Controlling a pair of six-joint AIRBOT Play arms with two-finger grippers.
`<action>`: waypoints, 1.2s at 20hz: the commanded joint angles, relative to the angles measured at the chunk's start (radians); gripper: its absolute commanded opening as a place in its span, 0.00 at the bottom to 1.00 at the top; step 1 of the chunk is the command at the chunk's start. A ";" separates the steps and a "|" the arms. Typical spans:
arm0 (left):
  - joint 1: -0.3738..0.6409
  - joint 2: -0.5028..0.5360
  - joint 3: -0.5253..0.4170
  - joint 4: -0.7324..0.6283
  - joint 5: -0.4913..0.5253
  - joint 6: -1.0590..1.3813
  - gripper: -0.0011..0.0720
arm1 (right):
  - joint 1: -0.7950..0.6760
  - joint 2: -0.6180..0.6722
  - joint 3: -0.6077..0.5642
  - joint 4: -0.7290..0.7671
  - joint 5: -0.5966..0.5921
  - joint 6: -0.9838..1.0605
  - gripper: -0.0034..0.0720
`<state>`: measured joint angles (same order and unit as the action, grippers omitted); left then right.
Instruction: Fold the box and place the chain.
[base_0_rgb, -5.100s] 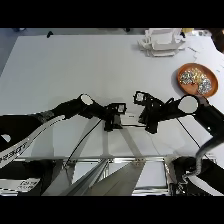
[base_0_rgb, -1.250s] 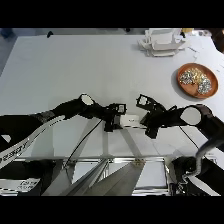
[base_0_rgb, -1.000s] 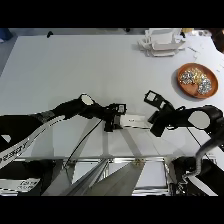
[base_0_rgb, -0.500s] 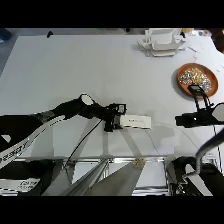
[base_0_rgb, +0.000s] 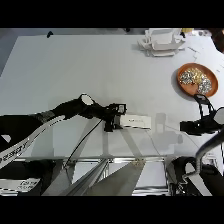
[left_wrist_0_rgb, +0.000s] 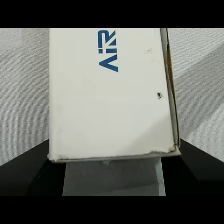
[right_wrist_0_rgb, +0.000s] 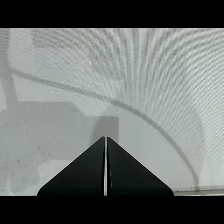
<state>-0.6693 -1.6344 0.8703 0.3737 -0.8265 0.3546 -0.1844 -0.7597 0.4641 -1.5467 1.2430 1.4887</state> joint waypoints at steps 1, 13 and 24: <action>0.001 0.000 0.000 0.000 0.000 0.000 0.03 | -0.003 0.001 -0.002 -0.001 0.003 0.003 0.07; 0.001 0.000 0.000 0.000 0.000 0.000 0.03 | -0.003 0.001 -0.002 -0.001 0.003 0.003 0.07; 0.021 0.107 0.000 0.000 -0.051 -0.206 0.02 | -0.003 0.001 -0.002 -0.001 0.003 0.003 0.07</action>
<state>-0.6598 -1.5867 0.8700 0.3756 -0.8646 0.2756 -0.1867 -0.7593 0.4625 -1.5482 1.2465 1.4914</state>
